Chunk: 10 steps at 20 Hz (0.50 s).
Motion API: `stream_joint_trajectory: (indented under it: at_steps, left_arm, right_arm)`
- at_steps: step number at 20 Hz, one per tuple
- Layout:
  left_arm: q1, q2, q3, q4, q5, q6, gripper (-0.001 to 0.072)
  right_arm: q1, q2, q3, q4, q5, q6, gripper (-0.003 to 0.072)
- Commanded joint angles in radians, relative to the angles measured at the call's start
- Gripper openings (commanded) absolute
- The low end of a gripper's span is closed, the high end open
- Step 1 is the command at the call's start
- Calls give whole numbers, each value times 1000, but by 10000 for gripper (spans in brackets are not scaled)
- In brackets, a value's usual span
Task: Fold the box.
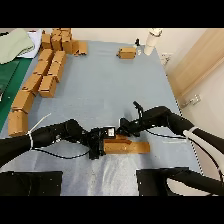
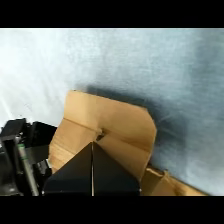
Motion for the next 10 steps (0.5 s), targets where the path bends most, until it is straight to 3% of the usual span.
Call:
stream_joint_trajectory:
  at_steps: [1,6,10]
  left_arm:
    - [0,0,1,0,0,0,512]
    - [0,0,1,0,0,0,512]
    - [0,0,1,0,0,0,512]
  right_arm:
    - [-2,-69,6,4,-2,-72,0]
    - [-3,-50,7,-1,-3,-109,0]
    - [-28,149,7,-92,-17,-111,-1]
